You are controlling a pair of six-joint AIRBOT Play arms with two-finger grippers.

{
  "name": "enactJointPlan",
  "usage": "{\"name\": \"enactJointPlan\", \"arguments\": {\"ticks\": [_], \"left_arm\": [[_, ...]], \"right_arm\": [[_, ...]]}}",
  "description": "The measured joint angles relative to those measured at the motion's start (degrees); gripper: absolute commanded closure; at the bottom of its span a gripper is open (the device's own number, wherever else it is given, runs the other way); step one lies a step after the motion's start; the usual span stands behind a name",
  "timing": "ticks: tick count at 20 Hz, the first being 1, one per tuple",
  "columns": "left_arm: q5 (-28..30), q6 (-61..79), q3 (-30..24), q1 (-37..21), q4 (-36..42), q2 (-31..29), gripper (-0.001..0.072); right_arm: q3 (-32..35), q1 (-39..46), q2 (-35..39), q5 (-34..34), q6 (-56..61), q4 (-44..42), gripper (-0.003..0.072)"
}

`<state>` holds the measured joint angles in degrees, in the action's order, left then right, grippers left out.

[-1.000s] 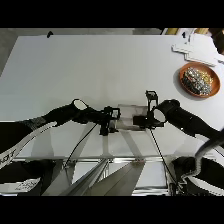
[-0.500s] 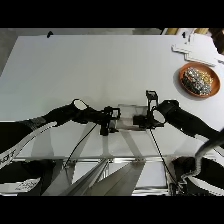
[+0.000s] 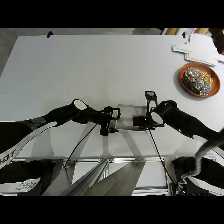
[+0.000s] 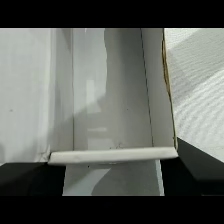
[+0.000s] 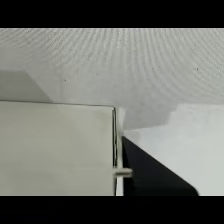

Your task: Fold the box and place the chain.

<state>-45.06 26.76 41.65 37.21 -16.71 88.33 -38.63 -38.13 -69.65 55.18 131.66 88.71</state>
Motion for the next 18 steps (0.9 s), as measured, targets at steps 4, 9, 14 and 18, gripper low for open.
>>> {"name": "enactJointPlan", "arguments": {"ticks": [4,9,14,18], "left_arm": [[0.02,-0.17,0.0,0.0,-0.02,0.02,0.054],[0.02,0.04,0.0,0.0,-0.02,0.02,0.054],[0.0,0.04,0.02,0.02,0.0,0.02,0.054],[0.0,0.04,0.0,0.02,0.0,0.02,0.054]], "right_arm": [[-0.09,-0.52,-0.94,0.5,0.74,0.42,0.0667],[-0.07,-0.68,-1.03,1.03,-1.46,1.01,0.0425],[-0.02,-0.7,4.04,3.98,-12.04,1.86,0.0339],[-3.43,1.57,12.96,9.4,-21.46,2.03,0.0341]]}}
